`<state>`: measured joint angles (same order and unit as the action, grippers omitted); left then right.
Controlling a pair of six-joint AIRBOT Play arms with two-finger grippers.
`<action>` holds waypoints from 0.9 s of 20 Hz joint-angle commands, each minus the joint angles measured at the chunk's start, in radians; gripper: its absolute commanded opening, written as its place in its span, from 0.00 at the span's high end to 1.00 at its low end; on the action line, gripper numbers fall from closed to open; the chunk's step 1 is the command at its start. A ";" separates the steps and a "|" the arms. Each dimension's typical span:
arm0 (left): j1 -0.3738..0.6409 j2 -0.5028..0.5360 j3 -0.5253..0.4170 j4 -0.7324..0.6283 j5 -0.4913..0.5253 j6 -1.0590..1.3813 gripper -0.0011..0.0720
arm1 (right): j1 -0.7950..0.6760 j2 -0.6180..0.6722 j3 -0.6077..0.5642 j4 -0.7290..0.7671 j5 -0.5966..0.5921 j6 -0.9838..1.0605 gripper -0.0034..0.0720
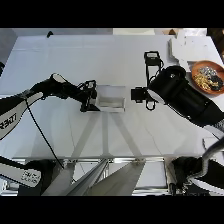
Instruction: Fold the box and place the chain.
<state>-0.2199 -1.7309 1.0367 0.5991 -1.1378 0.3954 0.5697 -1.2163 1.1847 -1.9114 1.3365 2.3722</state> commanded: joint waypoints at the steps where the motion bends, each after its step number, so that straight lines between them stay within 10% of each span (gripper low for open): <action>1: 0.000 0.000 0.000 0.000 0.000 0.000 0.53 | -0.011 0.008 0.002 -0.084 0.019 0.013 0.32; 12: 0.000 0.000 0.000 0.000 0.000 0.000 0.53 | -0.677 0.139 0.014 -0.075 -0.043 -0.398 0.32; 18: 0.000 0.000 0.000 0.000 0.000 0.000 0.53 | -0.979 0.101 0.014 0.029 -0.341 -0.446 0.32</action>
<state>-0.2199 -1.7309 1.0367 0.5991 -1.1378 0.3954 -0.2768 -1.0954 1.1976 -1.9450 1.1458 1.9831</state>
